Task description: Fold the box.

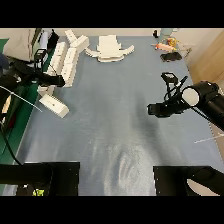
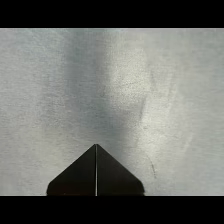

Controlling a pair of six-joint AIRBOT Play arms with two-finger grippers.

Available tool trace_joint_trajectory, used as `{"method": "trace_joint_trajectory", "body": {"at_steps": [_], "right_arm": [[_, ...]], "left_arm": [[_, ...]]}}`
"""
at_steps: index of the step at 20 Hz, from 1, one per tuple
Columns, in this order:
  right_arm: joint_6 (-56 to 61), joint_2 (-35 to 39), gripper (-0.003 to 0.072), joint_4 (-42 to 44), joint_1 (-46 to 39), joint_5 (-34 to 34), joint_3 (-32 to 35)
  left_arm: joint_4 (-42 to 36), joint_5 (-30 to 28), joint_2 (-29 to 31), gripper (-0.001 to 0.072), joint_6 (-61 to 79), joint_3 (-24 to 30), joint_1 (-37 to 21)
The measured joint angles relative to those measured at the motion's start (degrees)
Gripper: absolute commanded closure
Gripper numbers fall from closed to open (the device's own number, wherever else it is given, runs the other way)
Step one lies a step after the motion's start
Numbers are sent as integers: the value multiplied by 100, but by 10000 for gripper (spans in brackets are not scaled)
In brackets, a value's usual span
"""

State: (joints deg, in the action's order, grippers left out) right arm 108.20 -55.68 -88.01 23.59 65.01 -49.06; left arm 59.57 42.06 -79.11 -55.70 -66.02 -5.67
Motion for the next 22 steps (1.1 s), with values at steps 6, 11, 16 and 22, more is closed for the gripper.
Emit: {"method": "trace_joint_trajectory", "body": {"at_steps": [6, 11, 16, 22], "right_arm": [[0, 0, 683, -7, -2, 2, 0], [-2, 0, 683, -9, -2, 0, 0], [0, 0, 682, -7, -2, 0, 2], [-2, 0, 683, -7, 0, 0, 0]], "left_arm": [[101, 1703, 1191, 665, -422, 0, -11], [-732, 3012, 1731, 697, -588, 0, 2], [-1342, 3630, 1912, 697, -807, 0, 195], [-1515, 3759, 1950, 697, -866, 0, 269]]}}
